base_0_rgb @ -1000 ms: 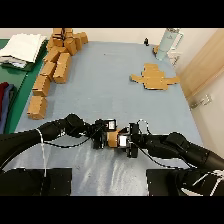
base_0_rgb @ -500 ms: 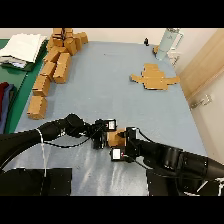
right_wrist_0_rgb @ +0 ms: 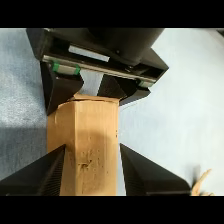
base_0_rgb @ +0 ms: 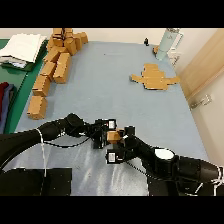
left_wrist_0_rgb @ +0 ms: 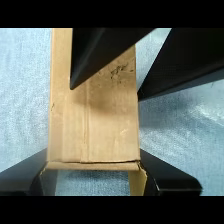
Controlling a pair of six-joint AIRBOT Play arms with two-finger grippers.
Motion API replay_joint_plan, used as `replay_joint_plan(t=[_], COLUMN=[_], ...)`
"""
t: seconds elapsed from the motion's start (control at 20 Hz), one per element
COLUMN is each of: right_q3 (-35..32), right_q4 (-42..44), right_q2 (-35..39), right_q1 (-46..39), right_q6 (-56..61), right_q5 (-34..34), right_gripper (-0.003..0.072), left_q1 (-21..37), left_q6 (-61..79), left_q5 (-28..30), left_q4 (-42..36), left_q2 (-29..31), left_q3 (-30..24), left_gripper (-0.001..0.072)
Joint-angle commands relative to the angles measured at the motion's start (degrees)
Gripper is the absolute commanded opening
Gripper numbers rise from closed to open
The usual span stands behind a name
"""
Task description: Fold the box.
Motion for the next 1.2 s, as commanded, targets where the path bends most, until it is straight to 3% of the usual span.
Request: replay_joint_plan(t=[0.0, 0.55, 0.65, 1.15], right_q3=[0.0, 0.4, 1.1, 1.5], right_q4=[-2.1, 0.1, 0.1, -0.8], right_q2=[-0.3, -3.5, -3.5, -1.4], right_q1=[1.0, 3.7, 3.7, 3.7], right_q6=[1.8, 1.9, 1.9, 1.9], right_q5=[0.3, -1.6, -2.5, -2.6], right_gripper=[0.0518, 0.0498, 0.0341, 0.0331], left_q1=[0.0, 0.0, 0.0, 0.0], left_q6=[0.1, 0.1, 0.1, 0.1], left_q5=[-0.1, -0.1, -0.1, -0.1], left_q4=[0.0, 0.0, 0.0, 0.0], left_q2=[0.0, 0.0, 0.0, 0.0], left_q3=[0.0, 0.0, 0.0, 0.0], left_gripper=[0.0524, 0.0523, 0.0524, 0.0523])
